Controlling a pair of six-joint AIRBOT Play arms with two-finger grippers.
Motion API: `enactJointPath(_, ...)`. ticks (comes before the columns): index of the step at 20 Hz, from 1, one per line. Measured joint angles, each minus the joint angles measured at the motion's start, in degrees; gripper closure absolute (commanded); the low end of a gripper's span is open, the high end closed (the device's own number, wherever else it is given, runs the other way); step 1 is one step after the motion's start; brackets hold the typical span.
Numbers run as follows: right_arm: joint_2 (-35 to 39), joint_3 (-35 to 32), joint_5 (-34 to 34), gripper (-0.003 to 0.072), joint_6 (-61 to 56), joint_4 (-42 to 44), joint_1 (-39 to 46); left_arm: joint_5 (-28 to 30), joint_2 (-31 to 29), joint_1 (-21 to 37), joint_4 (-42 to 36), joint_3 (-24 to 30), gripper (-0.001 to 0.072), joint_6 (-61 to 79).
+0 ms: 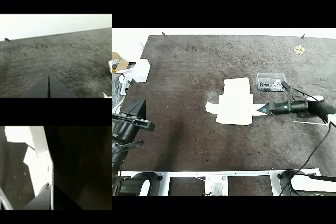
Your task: Fold the box and place the chain.
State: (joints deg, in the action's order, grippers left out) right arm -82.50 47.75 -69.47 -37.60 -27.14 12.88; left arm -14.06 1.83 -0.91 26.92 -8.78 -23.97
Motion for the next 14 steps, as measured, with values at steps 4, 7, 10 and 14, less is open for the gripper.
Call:
enactJointPath(4, -3.3, 5.6, 6.0, 0.0687, 0.1, 1.4, -6.2, 0.0, 0.0, 0.0, 0.0, 0.0, 0.0577, 0.0)
enactJointPath(7, -7.5, 8.1, 8.8, 0.0687, 0.9, 2.5, -9.9, 0.0, 0.0, 0.0, -0.9, 0.0, 0.029, 0.0)
enactJointPath(10, -10.6, 9.2, 12.8, 0.0686, 2.6, 3.3, -13.2, -1.0, 0.7, 0.0, -3.7, -0.6, 0.0288, 0.0)
enactJointPath(14, -11.9, 9.7, 16.7, 0.0686, 4.8, 5.9, -14.7, -5.7, 7.3, 0.0, -5.4, -4.9, 0.0289, 0.7)
